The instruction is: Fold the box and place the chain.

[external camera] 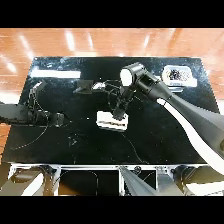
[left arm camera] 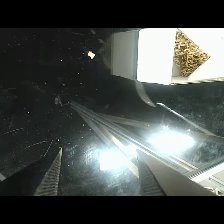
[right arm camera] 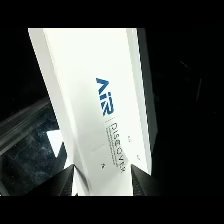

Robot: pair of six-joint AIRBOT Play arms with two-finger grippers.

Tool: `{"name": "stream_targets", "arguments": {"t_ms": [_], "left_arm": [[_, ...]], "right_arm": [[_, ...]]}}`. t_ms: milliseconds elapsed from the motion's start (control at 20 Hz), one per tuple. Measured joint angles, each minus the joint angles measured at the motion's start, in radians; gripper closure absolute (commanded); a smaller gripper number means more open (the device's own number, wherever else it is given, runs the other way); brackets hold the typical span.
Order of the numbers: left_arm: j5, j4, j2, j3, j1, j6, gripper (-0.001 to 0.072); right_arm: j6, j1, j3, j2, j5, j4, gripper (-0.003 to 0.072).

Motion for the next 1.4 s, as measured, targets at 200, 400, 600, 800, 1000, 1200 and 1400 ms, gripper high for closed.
{"name": "stream_targets", "arguments": {"t_ms": [200, 400, 600, 800, 1000, 1200, 1400], "left_arm": [[0.0, 0.0, 0.0, 0.0, 0.0, 0.0, 0.0147], [0.0, 0.0, 0.0, 0.0, 0.0, 0.0, 0.0147], [0.0, 0.0, 0.0, 0.0, 0.0, 0.0, 0.0147], [0.0, 0.0, 0.0, 0.0, 0.0, 0.0, 0.0147], [0.0, 0.0, 0.0, 0.0, 0.0, 0.0, 0.0147], [0.0, 0.0, 0.0, 0.0, 0.0, 0.0, 0.0147], [0.0, 0.0, 0.0, 0.0, 0.0, 0.0, 0.0147]], "right_arm": [[0.0, 0.0, 0.0, 0.001, 0.0, 0.001, 0.0492], [0.0, 0.0, 0.0, 0.001, 0.003, 0.002, 0.0491], [0.001, 0.0, 0.0, 0.001, 0.006, 0.006, 0.041], [0.02, 0.002, 0.0, 0.001, 0.023, 0.023, 0.0413], [0.035, 0.005, 0.0, 0.001, 0.038, 0.027, 0.0414], [0.053, 0.024, 0.0, 0.001, 0.043, 0.029, 0.0414], [0.065, 0.043, 0.0, 0.001, 0.032, 0.015, 0.0414]]}}
